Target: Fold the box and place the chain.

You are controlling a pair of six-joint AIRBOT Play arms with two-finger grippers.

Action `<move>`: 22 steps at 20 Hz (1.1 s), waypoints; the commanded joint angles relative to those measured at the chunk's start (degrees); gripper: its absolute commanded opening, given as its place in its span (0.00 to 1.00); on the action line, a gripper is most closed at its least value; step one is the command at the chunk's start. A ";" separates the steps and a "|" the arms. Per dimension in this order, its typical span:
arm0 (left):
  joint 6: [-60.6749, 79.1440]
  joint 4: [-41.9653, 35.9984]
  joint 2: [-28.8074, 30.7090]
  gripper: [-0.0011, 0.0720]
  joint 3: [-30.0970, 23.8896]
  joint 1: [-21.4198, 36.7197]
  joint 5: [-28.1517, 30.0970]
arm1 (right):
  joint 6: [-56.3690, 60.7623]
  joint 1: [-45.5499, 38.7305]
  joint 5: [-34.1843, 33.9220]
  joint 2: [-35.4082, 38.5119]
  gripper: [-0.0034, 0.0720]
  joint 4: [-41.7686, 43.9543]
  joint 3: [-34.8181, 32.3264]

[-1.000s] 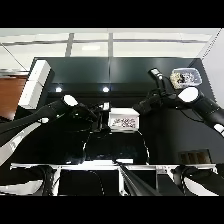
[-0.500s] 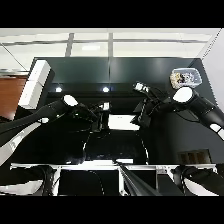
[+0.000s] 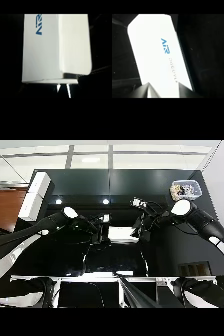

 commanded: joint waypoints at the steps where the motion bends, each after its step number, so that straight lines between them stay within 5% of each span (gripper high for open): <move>1: 0.00 0.02 -0.04 0.65 0.04 -0.02 0.00 | 0.42 0.04 0.20 -0.04 0.36 -1.92 0.00; 22: 0.00 0.04 -0.04 0.65 0.04 -0.02 -0.02 | 3.85 0.04 -3.28 -0.04 0.36 0.46 0.00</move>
